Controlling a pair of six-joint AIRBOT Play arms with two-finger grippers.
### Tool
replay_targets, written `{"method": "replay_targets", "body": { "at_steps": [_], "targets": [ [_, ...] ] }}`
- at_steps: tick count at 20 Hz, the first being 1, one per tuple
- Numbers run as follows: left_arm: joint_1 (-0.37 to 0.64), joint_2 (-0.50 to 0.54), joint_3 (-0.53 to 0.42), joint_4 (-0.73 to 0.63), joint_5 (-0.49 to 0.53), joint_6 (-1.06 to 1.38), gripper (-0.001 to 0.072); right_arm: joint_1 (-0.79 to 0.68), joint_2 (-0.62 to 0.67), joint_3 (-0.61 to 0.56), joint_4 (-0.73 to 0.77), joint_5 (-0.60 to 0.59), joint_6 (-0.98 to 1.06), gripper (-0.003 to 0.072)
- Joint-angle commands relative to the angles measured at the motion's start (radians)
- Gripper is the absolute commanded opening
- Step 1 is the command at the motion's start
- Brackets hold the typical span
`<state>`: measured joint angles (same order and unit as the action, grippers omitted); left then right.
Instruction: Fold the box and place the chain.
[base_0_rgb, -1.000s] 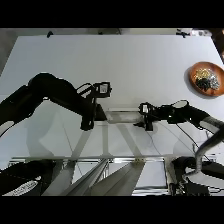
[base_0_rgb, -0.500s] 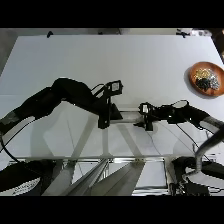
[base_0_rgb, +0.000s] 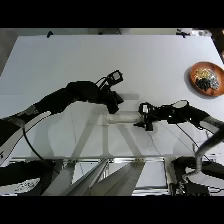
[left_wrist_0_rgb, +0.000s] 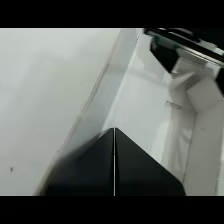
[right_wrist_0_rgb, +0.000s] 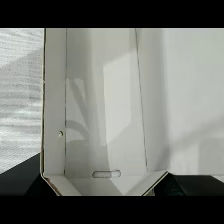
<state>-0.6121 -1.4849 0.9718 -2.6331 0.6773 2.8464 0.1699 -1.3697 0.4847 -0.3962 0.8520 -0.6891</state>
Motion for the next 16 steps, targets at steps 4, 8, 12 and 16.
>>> {"method": "replay_targets", "body": {
  "at_steps": [4,8,12,16],
  "targets": [
    [0.000,-0.127,0.000,0.005,-0.003,-0.099,0.0002,0.001,0.000,0.000,0.000,0.000,0.000,0.0419],
    [0.000,-0.140,0.000,0.005,0.022,-0.114,0.0002,0.001,0.000,0.000,0.000,0.000,0.000,0.0419],
    [0.000,-0.135,0.010,0.004,0.064,-0.119,0.0003,0.001,0.000,0.000,0.000,0.000,0.000,0.0419],
    [0.010,-0.047,0.030,0.012,0.067,-0.120,0.0006,0.001,0.000,0.000,0.000,0.000,0.000,0.0419]
  ]
}}
